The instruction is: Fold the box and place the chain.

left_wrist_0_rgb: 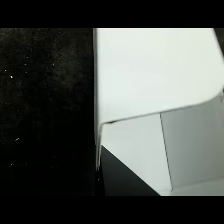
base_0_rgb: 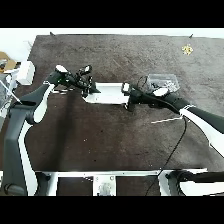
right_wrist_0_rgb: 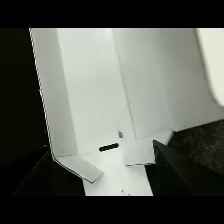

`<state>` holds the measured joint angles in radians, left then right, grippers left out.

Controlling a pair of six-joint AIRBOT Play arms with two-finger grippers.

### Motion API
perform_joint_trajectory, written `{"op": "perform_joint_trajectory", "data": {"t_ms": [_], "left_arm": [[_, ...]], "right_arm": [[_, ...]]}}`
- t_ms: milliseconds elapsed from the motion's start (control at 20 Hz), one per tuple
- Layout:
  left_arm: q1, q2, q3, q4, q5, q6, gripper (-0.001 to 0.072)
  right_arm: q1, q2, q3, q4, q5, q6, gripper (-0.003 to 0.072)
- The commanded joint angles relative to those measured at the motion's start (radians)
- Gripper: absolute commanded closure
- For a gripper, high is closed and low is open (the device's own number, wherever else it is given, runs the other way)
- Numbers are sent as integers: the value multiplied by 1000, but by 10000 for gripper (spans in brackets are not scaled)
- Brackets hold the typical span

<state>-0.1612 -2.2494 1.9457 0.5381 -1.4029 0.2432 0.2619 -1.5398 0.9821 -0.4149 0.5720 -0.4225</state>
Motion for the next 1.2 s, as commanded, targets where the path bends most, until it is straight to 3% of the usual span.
{"op": "perform_joint_trajectory", "data": {"t_ms": [0,550,700,1150], "left_arm": [[0,0,0,-1,0,0,698],[0,0,0,-1,0,0,698],[0,0,0,-1,0,0,698],[0,0,0,0,0,0,698]], "right_arm": [[-52,-19,66,75,117,18,8],[-121,-282,342,-31,412,133,-1],[-119,-333,395,-99,456,140,0],[-117,-504,591,-98,573,163,8]]}}
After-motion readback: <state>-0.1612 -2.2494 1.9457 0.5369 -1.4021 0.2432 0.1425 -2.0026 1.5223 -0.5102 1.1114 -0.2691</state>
